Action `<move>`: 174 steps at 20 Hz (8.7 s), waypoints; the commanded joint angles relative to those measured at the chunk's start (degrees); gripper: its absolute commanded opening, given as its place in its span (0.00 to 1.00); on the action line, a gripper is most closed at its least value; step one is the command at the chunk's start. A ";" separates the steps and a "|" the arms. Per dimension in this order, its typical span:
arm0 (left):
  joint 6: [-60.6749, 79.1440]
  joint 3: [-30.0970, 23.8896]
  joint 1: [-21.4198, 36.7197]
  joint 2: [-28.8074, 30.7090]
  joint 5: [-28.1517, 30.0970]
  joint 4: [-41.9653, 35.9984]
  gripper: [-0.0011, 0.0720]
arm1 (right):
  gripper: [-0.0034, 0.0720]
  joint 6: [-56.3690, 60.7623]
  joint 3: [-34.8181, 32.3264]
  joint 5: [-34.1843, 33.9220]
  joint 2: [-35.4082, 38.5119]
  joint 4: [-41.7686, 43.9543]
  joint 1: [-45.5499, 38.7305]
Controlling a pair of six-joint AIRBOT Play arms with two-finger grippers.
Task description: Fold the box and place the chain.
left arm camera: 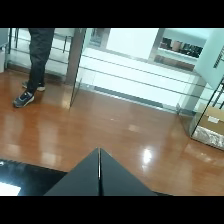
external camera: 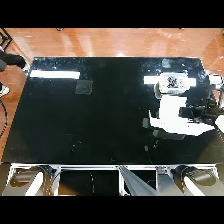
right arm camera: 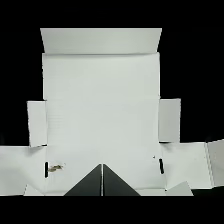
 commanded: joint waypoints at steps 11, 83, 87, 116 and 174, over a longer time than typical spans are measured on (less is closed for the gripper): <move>-0.02 -0.02 -0.22 0.04 -3.50 -5.20 0.05 | 0.07 0.02 0.00 -8.76 0.04 0.04 0.02; 0.72 -1.66 -2.97 -13.66 -35.19 -11.19 0.86 | 0.07 -56.54 8.63 25.24 -37.81 71.67 -32.79; 0.90 -1.66 -9.27 -18.18 -34.47 -13.68 0.86 | 0.07 -53.07 -5.03 5.05 -18.78 71.84 -20.61; 66.55 4.63 -17.81 -53.11 -59.04 -51.19 0.86 | 0.07 -61.37 -17.70 -12.96 -7.21 72.02 -0.22; 84.46 1.38 -36.00 -41.92 -31.56 -25.51 0.05 | 0.98 -76.96 -1.38 6.80 -6.05 47.36 -1.73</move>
